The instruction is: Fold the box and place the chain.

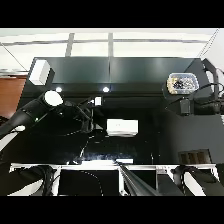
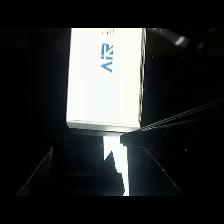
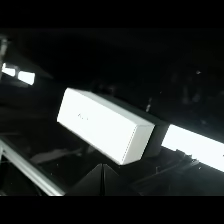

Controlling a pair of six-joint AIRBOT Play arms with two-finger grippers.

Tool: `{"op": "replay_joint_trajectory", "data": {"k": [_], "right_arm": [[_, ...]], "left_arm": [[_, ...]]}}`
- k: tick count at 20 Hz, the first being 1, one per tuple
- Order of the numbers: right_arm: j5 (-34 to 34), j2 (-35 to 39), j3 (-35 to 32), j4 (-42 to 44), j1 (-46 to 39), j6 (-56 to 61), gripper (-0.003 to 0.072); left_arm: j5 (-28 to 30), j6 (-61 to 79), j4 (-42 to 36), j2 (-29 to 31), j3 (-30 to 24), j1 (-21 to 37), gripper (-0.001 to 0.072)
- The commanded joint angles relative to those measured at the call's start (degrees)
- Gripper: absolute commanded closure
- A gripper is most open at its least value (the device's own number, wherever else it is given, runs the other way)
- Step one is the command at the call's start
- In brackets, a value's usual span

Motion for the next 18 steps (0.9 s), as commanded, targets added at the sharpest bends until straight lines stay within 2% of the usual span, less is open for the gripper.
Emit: {"op": "replay_joint_trajectory", "data": {"k": [1,5,9,18], "right_arm": [[-5.2,1.3,0.0,-1.4,-1.4,0.2,0.0677],[-8.4,1.3,0.0,-2.8,-1.4,0.1,0.0677],[-8.2,1.3,0.0,-5.4,-1.4,0.1,0.0677],[-8.5,1.3,0.0,-6.2,-1.4,-2.2,0.0677]], "left_arm": [[2.9,-13.5,1.8,1.8,4.3,-3.7,-0.0005],[5.0,-13.5,1.8,-6.4,10.8,-11.3,-0.0003],[5.4,-13.5,1.5,-14.0,14.8,-13.0,-0.0004],[5.1,-13.6,0.8,-16.3,15.2,-13.7,-0.0002]]}}
